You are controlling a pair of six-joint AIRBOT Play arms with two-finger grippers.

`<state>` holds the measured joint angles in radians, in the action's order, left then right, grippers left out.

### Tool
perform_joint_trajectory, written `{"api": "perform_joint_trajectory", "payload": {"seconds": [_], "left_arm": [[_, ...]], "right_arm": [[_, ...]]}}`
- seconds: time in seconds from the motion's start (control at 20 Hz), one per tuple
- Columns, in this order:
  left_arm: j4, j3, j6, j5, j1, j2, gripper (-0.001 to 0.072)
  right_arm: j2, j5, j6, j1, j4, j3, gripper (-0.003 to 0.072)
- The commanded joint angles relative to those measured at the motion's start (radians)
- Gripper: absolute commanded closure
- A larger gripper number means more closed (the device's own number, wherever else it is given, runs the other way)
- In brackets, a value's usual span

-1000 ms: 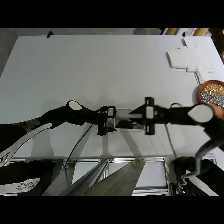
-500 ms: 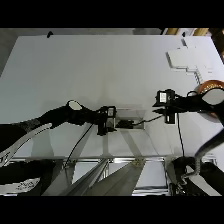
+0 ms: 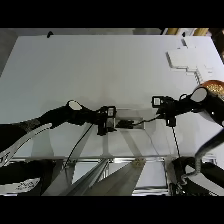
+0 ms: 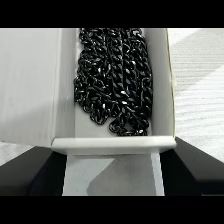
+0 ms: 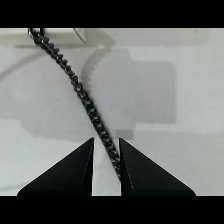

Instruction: Fold the box and place the chain.

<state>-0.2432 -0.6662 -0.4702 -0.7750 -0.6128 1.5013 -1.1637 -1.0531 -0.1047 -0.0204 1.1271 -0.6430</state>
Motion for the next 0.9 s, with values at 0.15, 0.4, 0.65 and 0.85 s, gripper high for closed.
{"api": "perform_joint_trajectory", "payload": {"seconds": [0.15, 0.4, 0.65, 0.85], "left_arm": [[0.0, 0.0, 0.0, 0.0, 0.0, 0.0, 0.0561], [0.0, 0.0, 0.0, 0.0, 0.0, 0.0, 0.0561], [0.0, 0.0, 0.0, 0.0, 0.0, 0.0, 0.0561], [0.0, 0.0, 0.0, 0.0, 0.0, 0.0, 0.0561]], "right_arm": [[-0.034, 0.095, -0.001, 0.001, 0.025, 0.035, 0.0536], [-0.034, 0.181, -0.001, 0.001, 0.025, 0.066, 0.0577], [-0.028, 0.147, 0.0, 0.001, 0.027, 0.066, 0.0671], [0.063, 0.08, 0.0, 0.001, 0.027, 0.066, 0.0671]]}}
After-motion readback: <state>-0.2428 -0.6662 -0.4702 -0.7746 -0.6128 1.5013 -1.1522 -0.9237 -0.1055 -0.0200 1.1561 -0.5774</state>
